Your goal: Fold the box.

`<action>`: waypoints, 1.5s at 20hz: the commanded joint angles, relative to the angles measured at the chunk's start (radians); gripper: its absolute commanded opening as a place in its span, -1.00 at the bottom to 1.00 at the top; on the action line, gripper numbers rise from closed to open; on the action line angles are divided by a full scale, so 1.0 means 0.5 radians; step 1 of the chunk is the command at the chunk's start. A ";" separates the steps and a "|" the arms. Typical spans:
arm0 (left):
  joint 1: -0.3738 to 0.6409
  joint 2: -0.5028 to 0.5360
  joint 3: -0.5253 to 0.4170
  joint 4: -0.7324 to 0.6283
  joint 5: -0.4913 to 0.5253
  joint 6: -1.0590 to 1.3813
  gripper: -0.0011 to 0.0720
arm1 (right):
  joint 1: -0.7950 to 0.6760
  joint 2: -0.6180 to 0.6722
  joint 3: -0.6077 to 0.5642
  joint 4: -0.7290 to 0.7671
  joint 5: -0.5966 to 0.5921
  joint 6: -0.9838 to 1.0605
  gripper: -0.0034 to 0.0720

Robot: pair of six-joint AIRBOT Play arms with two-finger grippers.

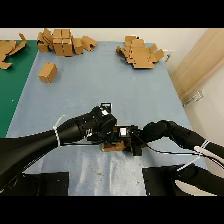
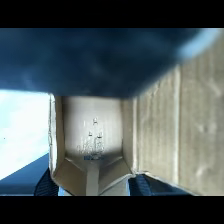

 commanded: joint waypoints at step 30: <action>0.012 0.049 0.069 0.234 -0.652 0.146 -0.94 | 0.000 0.000 0.002 0.001 0.000 0.001 0.43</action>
